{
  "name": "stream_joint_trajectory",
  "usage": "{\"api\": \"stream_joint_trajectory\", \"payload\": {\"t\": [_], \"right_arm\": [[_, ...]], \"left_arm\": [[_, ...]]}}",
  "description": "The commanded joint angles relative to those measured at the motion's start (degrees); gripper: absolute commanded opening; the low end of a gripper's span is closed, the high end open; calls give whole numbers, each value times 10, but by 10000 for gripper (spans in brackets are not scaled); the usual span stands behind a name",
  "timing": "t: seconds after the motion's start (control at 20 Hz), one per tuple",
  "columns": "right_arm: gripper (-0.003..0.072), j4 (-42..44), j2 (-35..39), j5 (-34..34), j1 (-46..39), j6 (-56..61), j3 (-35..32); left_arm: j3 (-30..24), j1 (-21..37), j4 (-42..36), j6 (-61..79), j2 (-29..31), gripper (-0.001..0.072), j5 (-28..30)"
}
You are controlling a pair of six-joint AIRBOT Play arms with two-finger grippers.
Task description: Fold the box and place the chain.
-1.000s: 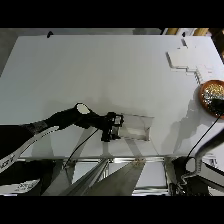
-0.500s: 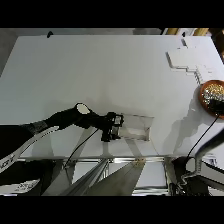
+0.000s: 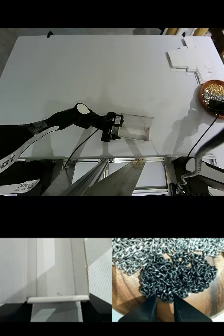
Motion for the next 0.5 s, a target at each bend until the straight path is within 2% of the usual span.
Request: {"api": "stream_joint_trajectory", "payload": {"t": [0.0,0.05,0.15,0.2,0.45], "right_arm": [[219,0,-13,0,0,0,0],[215,0,-17,0,0,0,0],[73,-1,-19,0,0,0,0],[33,-1,-19,0,0,0,0],[16,0,-9,14,0,0,0]], "left_arm": [[0,0,0,0,0,210,0],[0,0,0,0,0,210,0],[0,0,0,0,0,210,0],[0,0,0,0,0,210,0],[0,0,0,0,0,210,0]]}}
